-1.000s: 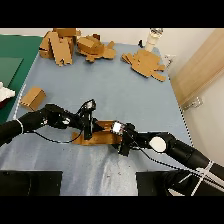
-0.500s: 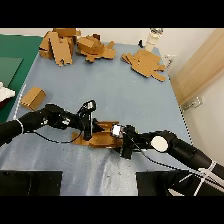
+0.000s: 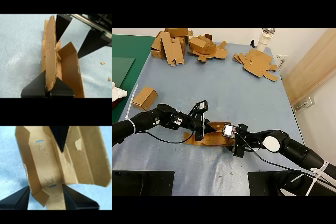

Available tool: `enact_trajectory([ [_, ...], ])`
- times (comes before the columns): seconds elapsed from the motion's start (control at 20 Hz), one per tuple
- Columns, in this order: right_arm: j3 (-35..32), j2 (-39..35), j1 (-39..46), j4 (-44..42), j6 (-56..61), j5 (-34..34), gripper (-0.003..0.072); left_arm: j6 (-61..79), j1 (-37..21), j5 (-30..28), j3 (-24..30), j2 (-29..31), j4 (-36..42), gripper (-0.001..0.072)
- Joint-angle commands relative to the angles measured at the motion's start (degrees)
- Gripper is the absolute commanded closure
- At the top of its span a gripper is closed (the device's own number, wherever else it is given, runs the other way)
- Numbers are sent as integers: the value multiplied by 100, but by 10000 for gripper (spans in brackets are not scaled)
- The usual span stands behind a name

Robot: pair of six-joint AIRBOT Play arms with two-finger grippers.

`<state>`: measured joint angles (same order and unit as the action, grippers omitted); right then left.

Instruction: Fold the box.

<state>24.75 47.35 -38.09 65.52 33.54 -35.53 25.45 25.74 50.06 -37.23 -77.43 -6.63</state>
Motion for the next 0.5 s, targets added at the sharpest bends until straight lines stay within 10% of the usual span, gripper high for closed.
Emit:
enact_trajectory([
  [0.0,7,-7,2,79,4,52,91,0,0,7,-7,4,0,693],
  [0.45,90,-125,2,756,566,-28,91,0,0,4,-7,4,0,693],
])
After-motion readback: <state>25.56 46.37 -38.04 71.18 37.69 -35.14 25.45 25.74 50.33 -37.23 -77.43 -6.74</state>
